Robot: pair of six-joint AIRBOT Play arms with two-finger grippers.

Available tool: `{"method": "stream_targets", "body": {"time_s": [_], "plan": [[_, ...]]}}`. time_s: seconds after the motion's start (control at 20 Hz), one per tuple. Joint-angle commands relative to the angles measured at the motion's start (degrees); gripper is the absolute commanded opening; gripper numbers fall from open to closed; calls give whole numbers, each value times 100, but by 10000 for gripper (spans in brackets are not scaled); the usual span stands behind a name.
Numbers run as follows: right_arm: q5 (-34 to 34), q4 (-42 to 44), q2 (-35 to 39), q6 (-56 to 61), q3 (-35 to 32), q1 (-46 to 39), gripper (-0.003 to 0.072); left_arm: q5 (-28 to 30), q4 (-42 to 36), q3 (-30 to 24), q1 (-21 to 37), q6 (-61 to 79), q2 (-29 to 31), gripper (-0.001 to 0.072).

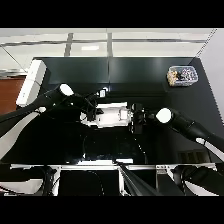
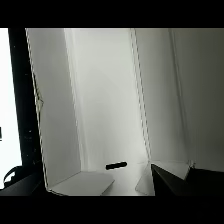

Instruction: Fold the box and place the chain.

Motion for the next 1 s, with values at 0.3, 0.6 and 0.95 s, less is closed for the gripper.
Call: {"method": "stream_targets", "body": {"time_s": [0.3,0.6,0.95], "plan": [[129,557,2,-4,332,-505,694,-192,2,2,0,11,-2,26],[437,966,-90,-286,330,-527,695,-195,2,2,0,11,-2,26],[1165,1746,-592,-1141,267,-527,695,-481,2,2,0,9,-2,26]]}}
